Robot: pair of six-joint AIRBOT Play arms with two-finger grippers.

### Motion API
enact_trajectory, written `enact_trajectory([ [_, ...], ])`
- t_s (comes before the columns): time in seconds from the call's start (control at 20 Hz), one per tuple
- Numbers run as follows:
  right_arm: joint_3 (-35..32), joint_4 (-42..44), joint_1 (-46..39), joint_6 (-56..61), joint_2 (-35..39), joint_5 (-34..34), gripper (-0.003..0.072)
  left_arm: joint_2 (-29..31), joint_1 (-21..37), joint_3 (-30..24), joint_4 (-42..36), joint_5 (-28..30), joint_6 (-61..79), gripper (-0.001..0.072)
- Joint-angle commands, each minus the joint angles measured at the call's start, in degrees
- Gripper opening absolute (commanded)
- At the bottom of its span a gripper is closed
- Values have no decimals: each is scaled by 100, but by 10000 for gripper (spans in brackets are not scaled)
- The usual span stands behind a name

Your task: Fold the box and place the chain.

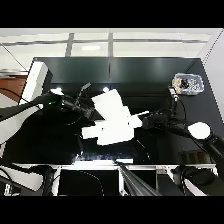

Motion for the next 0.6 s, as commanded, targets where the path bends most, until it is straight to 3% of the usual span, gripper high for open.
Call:
enact_trajectory([
  [0.0,-2,2,7,2,4,7,39,-133,-28,125,267,-229,372,524],
  [0.25,-2,0,7,-7,4,24,39,-133,-24,125,262,-214,404,160],
  [0.35,-2,-72,4,-9,4,136,39,-133,-22,125,289,-326,407,67],
  [0.4,-2,-122,4,-7,4,153,107,-133,-22,125,299,-361,420,32],
  [0.45,0,-160,-2,-7,7,175,374,-133,-22,125,295,-398,452,32],
  [0.5,13,-258,-57,-11,15,221,720,-133,-22,133,293,-470,525,32],
  [0.55,101,-511,-197,-4,37,422,708,-133,-22,160,293,-551,527,31],
])
